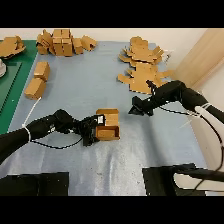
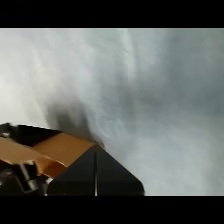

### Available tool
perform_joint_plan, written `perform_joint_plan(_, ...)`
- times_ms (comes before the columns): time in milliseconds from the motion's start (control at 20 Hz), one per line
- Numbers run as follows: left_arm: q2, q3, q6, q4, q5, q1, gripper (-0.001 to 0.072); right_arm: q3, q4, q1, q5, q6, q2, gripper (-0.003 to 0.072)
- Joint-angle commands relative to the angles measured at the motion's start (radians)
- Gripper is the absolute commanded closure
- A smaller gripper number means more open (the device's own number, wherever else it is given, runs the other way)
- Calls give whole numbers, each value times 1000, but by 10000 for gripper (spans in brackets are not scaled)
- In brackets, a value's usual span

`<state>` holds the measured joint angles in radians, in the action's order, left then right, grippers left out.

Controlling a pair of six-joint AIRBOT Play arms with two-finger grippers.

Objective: Fold the box.

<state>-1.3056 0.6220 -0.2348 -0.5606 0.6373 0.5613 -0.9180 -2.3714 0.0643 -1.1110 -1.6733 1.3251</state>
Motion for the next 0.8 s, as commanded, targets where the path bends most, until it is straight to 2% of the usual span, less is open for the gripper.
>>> perform_joint_plan(0, 0, 0, 0, 0, 0, 0, 184, -38, -364, -68, -105, -431, 216, 685)
perform_joint_plan(150, 0, 0, 0, 0, 0, 0, 184, -88, -441, 34, -195, -580, 324, 685)
perform_joint_plan(350, 0, 0, 0, 0, 0, 0, 184, -99, -460, 153, -254, -717, 333, 685)
perform_joint_plan(500, 0, 0, 0, 0, 0, 0, 184, -82, -459, 175, -278, -814, 275, 685)
perform_joint_plan(750, 0, 0, 0, 0, 0, 0, 184, 48, -397, 206, -194, -882, 135, 685)
